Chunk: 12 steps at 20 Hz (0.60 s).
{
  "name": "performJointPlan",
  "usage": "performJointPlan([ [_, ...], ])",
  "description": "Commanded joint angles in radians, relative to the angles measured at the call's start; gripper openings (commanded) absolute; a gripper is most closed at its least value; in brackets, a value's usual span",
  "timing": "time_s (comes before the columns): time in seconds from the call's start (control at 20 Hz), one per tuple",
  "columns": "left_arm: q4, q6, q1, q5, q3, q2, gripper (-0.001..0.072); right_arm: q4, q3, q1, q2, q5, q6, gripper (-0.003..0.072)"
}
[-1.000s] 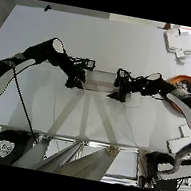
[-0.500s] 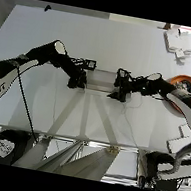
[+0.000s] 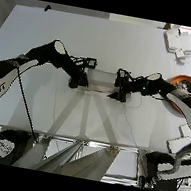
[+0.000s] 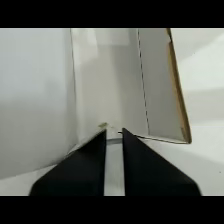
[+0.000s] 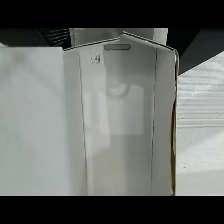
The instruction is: Fold the box and place the chain.
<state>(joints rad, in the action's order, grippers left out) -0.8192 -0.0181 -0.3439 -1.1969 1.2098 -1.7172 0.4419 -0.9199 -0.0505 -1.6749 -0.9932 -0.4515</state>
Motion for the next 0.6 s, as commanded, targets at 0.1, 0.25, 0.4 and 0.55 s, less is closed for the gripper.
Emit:
performJointPlan([
  [0.1,0.045,0.000,0.000,-0.012,0.000,-0.001,0.0168,-0.001,0.000,-0.001,-0.001,0.002,0.002,0.0520],
  [0.25,0.045,0.000,0.000,-0.011,0.000,-0.001,0.0413,-0.001,0.000,-0.001,-0.001,0.002,0.002,0.0520],
  [0.4,0.045,0.000,0.000,-0.012,0.000,-0.001,0.0441,-0.001,0.000,-0.001,-0.001,0.002,0.002,0.0520],
  [0.55,0.045,0.002,0.000,-0.015,0.000,-0.001,0.0372,-0.001,0.000,-0.001,-0.001,0.002,0.002,0.0520],
])
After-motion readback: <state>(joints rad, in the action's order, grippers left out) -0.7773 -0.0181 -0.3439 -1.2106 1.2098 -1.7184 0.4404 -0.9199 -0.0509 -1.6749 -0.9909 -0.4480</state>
